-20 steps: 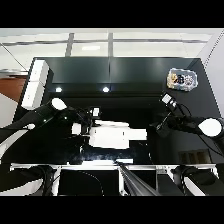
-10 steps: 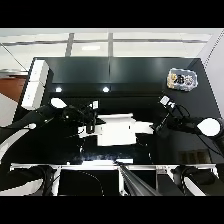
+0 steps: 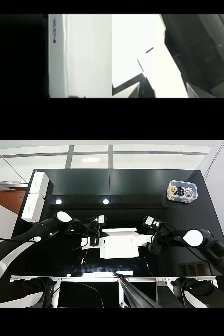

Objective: Fold the box and place the chain.

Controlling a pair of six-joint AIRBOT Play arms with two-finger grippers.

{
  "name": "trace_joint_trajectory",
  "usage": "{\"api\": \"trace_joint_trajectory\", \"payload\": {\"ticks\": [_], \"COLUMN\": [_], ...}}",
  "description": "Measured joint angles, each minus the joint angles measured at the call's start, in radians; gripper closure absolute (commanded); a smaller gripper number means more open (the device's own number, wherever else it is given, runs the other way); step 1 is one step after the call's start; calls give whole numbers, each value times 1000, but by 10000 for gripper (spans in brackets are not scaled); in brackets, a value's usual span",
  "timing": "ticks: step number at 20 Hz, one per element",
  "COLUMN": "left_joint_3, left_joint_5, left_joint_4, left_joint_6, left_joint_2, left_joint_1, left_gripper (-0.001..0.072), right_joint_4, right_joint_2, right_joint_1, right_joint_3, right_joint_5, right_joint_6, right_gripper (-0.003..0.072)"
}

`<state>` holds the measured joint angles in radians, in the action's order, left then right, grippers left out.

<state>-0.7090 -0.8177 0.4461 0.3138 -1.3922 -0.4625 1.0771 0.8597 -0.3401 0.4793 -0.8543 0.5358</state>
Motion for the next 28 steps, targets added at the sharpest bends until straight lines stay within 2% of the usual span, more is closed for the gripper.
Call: {"api": "trace_joint_trajectory", "payload": {"ticks": [11,12,16,17,18,28], "left_joint_3": [0,0,0,0,0,0], "left_joint_5": [50,50,51,52,52,56], "left_joint_4": [97,101,114,115,117,120], "left_joint_6": [-64,-70,-78,-78,-81,-82], "left_joint_2": [0,0,0,0,0,0], "left_joint_1": [-35,-35,-35,-35,-35,-35], "left_gripper": [679,679,679,679,679,679], "right_joint_4": [-2,-2,-20,-34,-51,-134], "right_joint_2": [30,30,33,34,35,42], "right_joint_1": [-22,-22,-23,-23,-23,-59], "right_joint_3": [-23,-26,-46,-52,-56,-72], "right_joint_5": [3,0,-35,-40,-46,-52], "right_joint_6": [-126,-138,-183,-195,-203,-333], "right_gripper": [42,111,122,32,-18,-18]}}
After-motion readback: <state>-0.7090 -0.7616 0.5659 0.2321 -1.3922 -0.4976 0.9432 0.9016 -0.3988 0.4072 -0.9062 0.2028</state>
